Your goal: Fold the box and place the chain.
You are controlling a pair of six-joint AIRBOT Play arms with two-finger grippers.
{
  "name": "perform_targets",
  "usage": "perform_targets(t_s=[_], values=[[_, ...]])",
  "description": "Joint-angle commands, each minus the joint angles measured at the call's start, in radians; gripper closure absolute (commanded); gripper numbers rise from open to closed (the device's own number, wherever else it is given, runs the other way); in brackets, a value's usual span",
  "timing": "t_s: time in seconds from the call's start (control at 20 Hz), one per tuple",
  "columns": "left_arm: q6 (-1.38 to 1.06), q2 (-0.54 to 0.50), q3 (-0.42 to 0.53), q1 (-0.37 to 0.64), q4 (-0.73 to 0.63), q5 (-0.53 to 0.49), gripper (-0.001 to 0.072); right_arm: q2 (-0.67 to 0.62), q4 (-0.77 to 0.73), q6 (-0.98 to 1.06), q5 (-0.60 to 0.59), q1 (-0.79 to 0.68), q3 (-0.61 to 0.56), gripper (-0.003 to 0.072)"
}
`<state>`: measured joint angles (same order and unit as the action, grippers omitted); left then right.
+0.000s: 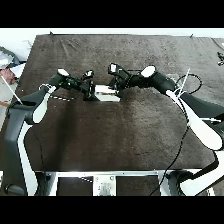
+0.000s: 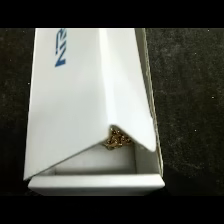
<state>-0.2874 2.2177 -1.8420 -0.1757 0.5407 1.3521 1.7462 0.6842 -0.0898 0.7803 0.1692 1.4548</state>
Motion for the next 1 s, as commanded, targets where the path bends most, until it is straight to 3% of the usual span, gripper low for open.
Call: perform_targets(t_s=[0.0, 0.7, 0.95], values=[[0.0, -0.001, -0.001, 0.0, 0.001, 0.002, 0.0435, 0.0, 0.017, 0.0, -0.003, 0.002, 0.001, 0.053], [0.0, -0.001, -0.001, 0.0, 0.001, 0.001, 0.0436, 0.016, 0.083, 0.005, -0.024, 0.033, -0.001, 0.053], [0.0, -0.001, -0.001, 0.0, 0.001, 0.001, 0.0436, 0.016, 0.083, 0.009, 0.027, 0.033, -0.003, 0.0531]])
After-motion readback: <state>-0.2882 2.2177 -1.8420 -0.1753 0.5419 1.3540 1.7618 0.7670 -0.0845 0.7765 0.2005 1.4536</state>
